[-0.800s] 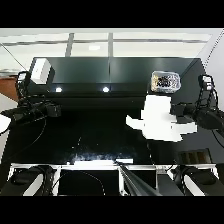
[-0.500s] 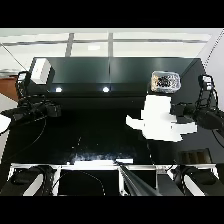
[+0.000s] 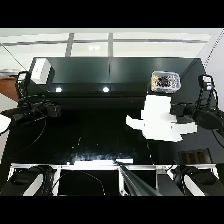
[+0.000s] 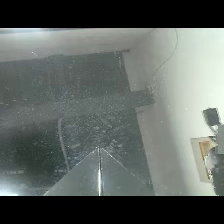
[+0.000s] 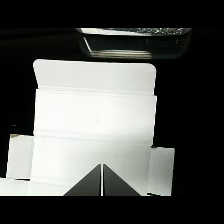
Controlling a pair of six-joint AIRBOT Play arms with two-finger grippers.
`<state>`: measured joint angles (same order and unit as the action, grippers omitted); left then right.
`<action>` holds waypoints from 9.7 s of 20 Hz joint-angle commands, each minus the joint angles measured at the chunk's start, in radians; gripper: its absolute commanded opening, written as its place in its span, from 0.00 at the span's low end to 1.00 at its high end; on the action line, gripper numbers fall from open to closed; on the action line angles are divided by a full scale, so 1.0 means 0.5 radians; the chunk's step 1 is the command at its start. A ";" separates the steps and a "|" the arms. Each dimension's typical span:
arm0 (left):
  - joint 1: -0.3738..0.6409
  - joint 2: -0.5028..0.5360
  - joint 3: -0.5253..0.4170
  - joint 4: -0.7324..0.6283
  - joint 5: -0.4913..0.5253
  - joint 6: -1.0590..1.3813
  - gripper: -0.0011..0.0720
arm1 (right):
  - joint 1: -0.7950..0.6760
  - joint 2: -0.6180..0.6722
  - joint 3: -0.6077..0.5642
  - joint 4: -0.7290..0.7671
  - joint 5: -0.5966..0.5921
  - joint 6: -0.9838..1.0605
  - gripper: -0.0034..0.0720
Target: Fold the box and place the chain.
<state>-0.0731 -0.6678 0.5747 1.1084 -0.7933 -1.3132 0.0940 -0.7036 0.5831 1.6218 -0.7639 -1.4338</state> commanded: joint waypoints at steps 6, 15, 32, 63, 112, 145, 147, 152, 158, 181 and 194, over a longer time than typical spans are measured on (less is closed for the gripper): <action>0.002 -0.057 0.000 -0.096 0.481 0.000 0.05 | -0.001 0.002 -0.001 0.000 0.154 0.001 0.07; 0.002 -0.092 0.001 -0.103 0.516 -0.007 0.98 | -0.530 -0.010 0.079 -0.237 -0.078 0.286 0.96; 0.000 -0.096 0.001 -0.104 0.267 -0.006 0.98 | -1.641 -0.951 0.298 0.937 -0.978 -1.140 0.96; -0.069 -0.322 0.000 -0.535 -0.056 0.001 0.98 | 0.273 -0.243 -0.203 1.622 0.065 -0.832 0.07; 0.050 -2.160 0.613 -1.447 -1.528 1.830 0.98 | 0.892 -0.246 -0.452 1.602 0.571 -0.475 0.07; -0.095 -2.160 0.809 -1.009 -1.505 1.939 0.46 | 0.893 -0.246 -0.452 1.571 0.529 -0.475 0.07; -0.095 -2.160 0.809 -1.009 -1.507 1.939 0.39 | 0.892 -0.246 -0.452 1.570 0.529 -0.475 0.07; -0.095 -2.160 0.809 -1.013 -1.512 1.939 0.36 | 0.892 -0.246 -0.452 1.571 0.526 -0.475 0.07; -0.095 -2.160 0.809 -1.058 -1.505 1.943 0.05 | 0.892 -0.246 -0.452 1.571 0.525 -0.475 0.08; -0.523 -1.157 0.268 -1.032 -0.523 2.698 0.05 | -0.053 -0.231 0.468 0.245 -0.558 -0.499 0.87; -0.546 -1.407 0.259 -1.127 -0.259 2.933 0.05 | 0.045 -0.237 0.204 0.280 -0.266 -0.507 0.87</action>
<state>-0.3458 -1.3560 0.7052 0.5449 -0.9508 0.1482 0.0898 -0.8219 0.7380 1.7599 -0.9581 -1.6844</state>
